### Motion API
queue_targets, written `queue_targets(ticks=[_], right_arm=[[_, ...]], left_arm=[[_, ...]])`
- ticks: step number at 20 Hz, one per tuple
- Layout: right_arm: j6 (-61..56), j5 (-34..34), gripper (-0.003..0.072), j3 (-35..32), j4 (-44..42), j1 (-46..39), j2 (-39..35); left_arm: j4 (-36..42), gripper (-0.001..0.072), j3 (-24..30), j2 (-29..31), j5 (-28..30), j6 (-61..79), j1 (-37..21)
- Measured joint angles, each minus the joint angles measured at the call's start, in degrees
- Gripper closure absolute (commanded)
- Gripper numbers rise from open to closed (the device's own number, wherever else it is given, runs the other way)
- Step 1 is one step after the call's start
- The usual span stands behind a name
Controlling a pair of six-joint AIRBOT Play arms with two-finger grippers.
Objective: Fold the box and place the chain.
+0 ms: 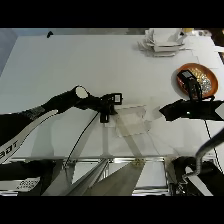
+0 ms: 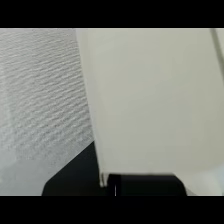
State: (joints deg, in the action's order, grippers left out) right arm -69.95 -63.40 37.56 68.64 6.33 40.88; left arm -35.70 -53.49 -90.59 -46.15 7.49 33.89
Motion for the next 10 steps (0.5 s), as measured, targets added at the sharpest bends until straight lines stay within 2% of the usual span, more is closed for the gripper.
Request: queue_targets(ticks=[10], right_arm=[[0.0, -0.2, 0.0338, 0.0, 0.1, 0.0, 0.0]], left_arm=[[-5.2, 0.0706, -5.2, -0.4, -4.1, -1.1, -0.2]])
